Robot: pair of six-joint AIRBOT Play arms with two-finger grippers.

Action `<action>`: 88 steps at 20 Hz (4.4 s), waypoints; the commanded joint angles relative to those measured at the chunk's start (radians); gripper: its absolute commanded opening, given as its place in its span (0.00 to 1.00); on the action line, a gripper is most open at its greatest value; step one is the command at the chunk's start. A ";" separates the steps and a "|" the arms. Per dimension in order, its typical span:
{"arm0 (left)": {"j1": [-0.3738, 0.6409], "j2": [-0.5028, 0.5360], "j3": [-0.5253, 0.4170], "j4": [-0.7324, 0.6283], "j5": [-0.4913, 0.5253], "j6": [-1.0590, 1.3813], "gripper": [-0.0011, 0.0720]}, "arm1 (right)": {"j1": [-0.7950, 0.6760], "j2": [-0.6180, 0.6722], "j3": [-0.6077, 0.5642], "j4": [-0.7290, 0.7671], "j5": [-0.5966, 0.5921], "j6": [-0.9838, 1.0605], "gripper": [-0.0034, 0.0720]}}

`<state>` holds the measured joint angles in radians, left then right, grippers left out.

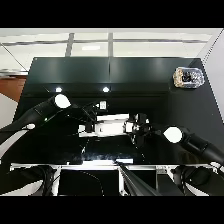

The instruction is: Fold the box and place the chain.

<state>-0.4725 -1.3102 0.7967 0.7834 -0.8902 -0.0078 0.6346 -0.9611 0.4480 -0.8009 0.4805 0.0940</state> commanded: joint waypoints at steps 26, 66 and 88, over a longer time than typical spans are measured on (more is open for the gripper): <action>0.000 0.006 0.005 0.023 -0.031 0.001 0.06 | -0.047 -0.172 0.037 0.236 0.143 -0.209 0.98; 0.000 -0.021 0.005 0.020 -0.034 0.001 0.06 | -0.047 -0.226 0.037 0.225 0.084 -0.230 0.67; 0.251 0.231 -0.073 -0.119 -0.526 -0.566 0.06 | -0.047 -0.226 0.037 0.225 0.084 -0.229 0.67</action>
<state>-0.2375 -1.0870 0.7906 0.9398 -1.3319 -0.5735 0.5877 -1.1866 0.4850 -0.5762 0.5640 -0.1356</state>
